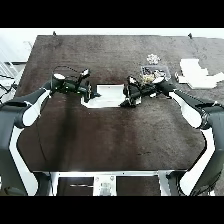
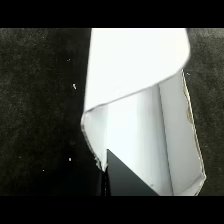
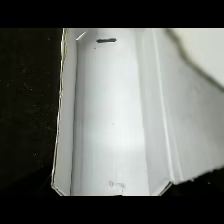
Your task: Fold the box and place the chain.
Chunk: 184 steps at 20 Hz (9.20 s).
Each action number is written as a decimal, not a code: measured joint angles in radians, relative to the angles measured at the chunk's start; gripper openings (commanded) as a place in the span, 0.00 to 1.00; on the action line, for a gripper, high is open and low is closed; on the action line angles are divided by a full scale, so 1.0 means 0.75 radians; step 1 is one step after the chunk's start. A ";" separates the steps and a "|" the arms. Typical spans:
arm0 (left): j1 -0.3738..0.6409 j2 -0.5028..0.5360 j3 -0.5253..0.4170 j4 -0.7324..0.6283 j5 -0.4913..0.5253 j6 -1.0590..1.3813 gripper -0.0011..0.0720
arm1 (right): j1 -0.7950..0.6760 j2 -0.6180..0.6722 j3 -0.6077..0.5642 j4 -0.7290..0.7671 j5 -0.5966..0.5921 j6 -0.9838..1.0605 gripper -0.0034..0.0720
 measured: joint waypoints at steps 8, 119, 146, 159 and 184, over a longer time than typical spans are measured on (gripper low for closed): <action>0.000 0.000 0.000 -0.001 0.000 0.001 0.04 | 0.017 -0.020 0.022 -0.010 -0.001 -0.002 0.89; 0.039 0.347 -0.082 0.072 -0.217 -0.177 0.03 | 0.026 -0.033 0.066 -0.070 -0.011 -0.001 0.81; -0.137 0.243 -0.195 0.001 0.513 -0.137 0.04 | 0.026 -0.034 0.066 -0.070 -0.011 -0.001 0.81; -0.074 0.324 -0.190 0.054 0.424 -0.139 0.78 | 0.026 -0.034 0.066 -0.071 -0.011 -0.002 0.81; -0.179 0.366 -0.190 0.725 0.222 -0.481 0.88 | 0.026 -0.034 0.066 -0.071 -0.011 -0.001 0.81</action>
